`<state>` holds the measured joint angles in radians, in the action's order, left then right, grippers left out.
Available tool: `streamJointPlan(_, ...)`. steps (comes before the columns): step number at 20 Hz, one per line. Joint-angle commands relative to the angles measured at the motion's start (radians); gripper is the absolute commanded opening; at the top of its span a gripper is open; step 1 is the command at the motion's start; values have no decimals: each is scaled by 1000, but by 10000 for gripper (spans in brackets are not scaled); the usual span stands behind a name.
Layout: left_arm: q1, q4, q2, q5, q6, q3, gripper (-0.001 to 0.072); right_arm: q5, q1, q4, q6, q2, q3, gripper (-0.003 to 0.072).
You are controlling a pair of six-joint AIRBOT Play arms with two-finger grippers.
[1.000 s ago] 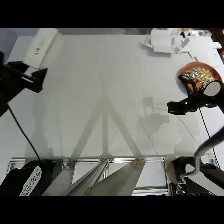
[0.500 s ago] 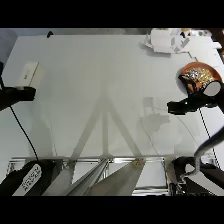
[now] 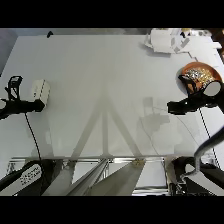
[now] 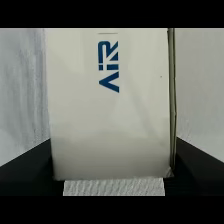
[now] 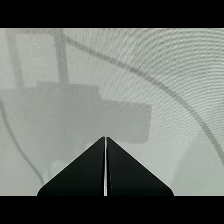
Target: Fold the box and place the chain.
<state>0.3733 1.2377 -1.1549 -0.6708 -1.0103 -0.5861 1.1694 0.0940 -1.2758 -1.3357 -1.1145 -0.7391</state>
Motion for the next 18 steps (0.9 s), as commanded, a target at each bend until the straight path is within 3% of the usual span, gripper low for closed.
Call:
streamJointPlan(1,1,39,-14,-23,-9,0,568,0,1,0,0,1,1,14)
streamJointPlan(3,0,31,-13,-48,-34,0,707,0,1,0,0,1,1,14)
streamJointPlan(6,1,32,-3,-99,-50,0,702,0,1,0,0,1,1,14)
streamJointPlan(9,-1,31,70,-145,-53,0,701,0,1,0,0,1,1,14)
streamJointPlan(13,-42,24,286,-200,-52,0,697,0,1,0,0,1,1,14)
streamJointPlan(16,-120,24,447,-322,-52,0,692,0,1,0,0,1,1,14)
streamJointPlan(17,-144,30,479,-388,-52,0,643,0,1,0,0,1,1,14)
streamJointPlan(18,-159,32,495,-455,-51,0,513,0,1,0,0,1,1,14)
